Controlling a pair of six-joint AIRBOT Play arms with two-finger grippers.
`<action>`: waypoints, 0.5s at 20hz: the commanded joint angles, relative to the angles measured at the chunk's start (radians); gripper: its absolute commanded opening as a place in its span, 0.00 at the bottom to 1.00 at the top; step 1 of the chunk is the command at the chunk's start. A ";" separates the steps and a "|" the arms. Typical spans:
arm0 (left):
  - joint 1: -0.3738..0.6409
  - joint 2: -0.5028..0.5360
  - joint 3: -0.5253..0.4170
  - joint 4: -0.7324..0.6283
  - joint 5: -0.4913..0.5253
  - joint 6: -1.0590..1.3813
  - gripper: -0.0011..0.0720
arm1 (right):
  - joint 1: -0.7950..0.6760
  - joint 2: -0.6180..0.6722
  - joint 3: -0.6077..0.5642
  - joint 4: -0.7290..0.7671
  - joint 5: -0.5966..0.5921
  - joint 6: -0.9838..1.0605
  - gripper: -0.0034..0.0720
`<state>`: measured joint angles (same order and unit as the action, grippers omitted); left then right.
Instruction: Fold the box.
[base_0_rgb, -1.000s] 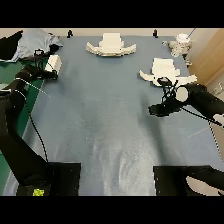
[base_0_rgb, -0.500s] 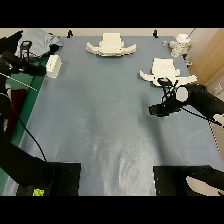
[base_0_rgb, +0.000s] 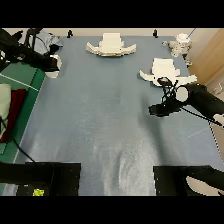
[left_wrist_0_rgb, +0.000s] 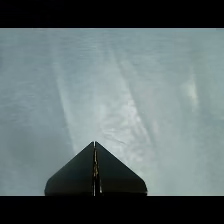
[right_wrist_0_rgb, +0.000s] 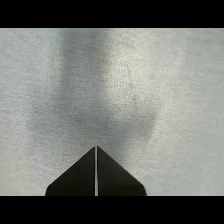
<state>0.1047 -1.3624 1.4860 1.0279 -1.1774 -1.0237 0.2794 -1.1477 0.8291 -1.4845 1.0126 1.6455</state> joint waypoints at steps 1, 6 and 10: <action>-0.151 0.225 -0.237 -0.003 0.066 -0.052 0.03 | 0.000 0.000 0.001 0.000 0.000 0.000 0.07; -0.364 0.399 -0.532 -0.002 0.121 -0.161 0.03 | 0.000 0.000 0.001 0.000 0.000 0.000 0.07; -0.483 0.401 -0.661 -0.003 0.266 -0.260 0.04 | 0.000 0.000 0.001 0.000 0.000 0.000 0.07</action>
<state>-0.2928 -0.9874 0.9257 1.0275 -1.0191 -1.2087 0.2802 -1.1477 0.8291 -1.4837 1.0126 1.6455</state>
